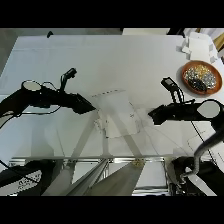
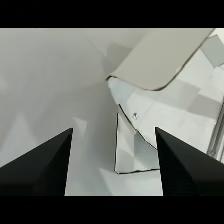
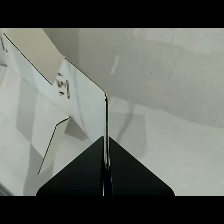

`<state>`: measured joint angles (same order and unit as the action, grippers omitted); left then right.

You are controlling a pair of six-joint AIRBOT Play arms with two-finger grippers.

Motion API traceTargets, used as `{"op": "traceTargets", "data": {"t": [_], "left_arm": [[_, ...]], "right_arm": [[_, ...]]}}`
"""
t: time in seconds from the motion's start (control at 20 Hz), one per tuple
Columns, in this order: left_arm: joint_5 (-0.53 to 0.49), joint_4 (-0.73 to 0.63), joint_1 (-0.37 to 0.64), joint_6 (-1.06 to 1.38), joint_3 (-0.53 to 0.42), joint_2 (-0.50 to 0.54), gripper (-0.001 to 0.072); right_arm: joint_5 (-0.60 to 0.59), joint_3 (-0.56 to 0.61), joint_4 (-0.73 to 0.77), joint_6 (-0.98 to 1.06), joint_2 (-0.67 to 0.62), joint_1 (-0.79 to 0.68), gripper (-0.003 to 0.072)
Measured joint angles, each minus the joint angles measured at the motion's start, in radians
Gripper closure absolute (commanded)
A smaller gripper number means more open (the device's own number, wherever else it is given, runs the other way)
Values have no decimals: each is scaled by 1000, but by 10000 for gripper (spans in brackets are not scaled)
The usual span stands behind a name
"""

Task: Fold the box and place the chain.

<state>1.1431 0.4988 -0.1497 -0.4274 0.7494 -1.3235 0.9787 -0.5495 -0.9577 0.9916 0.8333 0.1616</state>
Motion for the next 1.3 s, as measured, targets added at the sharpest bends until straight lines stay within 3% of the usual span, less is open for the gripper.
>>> {"op": "traceTargets", "data": {"t": [0.5, 0.75, 0.8, 0.9, 1.0, 1.05, 1.15, 1.3], "left_arm": [[-81, -112, -92, 149, 3, -130, 135], [-59, -303, -113, 307, 3, -222, 171], [-51, -328, -116, 330, 3, -235, 256], [-44, -349, -122, 363, 3, -255, 357], [-38, -356, -124, 381, 3, -264, 584], [-34, -359, -124, 387, 3, -267, 645], [-29, -360, -124, 395, 4, -270, 698], [-35, -353, -124, 406, 4, -267, 702]], "right_arm": [[0, 0, 0, 3, 0, 0, 669], [0, 0, 0, 3, 0, 0, 669], [0, 0, 0, 3, 0, 0, 669], [0, 0, 0, 3, 0, 0, 669], [0, 0, 0, 3, 0, 0, 669], [0, 0, 0, 4, 0, 0, 669], [-1, 0, 0, 3, 0, 0, 669], [-1, 0, 1, 3, 0, 0, 660]]}}
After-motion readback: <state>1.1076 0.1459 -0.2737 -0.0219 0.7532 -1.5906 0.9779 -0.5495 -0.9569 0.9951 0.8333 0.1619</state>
